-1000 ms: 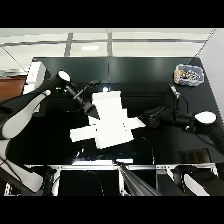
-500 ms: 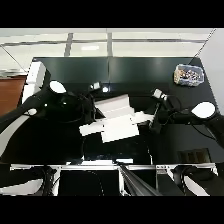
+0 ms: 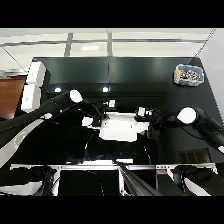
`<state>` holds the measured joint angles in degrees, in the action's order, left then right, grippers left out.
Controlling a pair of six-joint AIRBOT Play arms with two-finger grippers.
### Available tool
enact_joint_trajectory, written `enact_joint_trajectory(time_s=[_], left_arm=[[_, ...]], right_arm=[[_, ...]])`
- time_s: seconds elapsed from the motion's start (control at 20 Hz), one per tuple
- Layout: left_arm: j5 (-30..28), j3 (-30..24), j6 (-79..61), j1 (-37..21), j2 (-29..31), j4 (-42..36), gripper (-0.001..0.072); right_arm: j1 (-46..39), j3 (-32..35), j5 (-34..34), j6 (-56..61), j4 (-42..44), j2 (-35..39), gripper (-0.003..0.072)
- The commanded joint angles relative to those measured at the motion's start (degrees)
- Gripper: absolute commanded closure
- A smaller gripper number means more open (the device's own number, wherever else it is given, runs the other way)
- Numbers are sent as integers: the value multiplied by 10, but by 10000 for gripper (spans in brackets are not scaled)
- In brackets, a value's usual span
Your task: Fold the box and place the chain.
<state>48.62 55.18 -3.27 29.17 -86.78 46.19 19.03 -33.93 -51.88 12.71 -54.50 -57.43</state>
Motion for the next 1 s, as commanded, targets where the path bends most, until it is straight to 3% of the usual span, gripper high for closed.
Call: enact_joint_trajectory(time_s=[0.0, 0.45, 0.8, 0.95], left_arm=[[-18, 3, 3, -8, -6, 11, 679], [-16, 3, 7, -14, -6, 12, 678], [-16, 3, 7, -14, -6, 11, 678], [-16, 3, 7, -14, -6, 11, 678]], right_arm=[[14, 0, -6, -40, 43, -34, -15], [36, 10, 18, -76, 35, -83, -34], [52, 35, 136, -91, 115, -89, -33], [51, 35, 154, -92, 124, -89, -32]])
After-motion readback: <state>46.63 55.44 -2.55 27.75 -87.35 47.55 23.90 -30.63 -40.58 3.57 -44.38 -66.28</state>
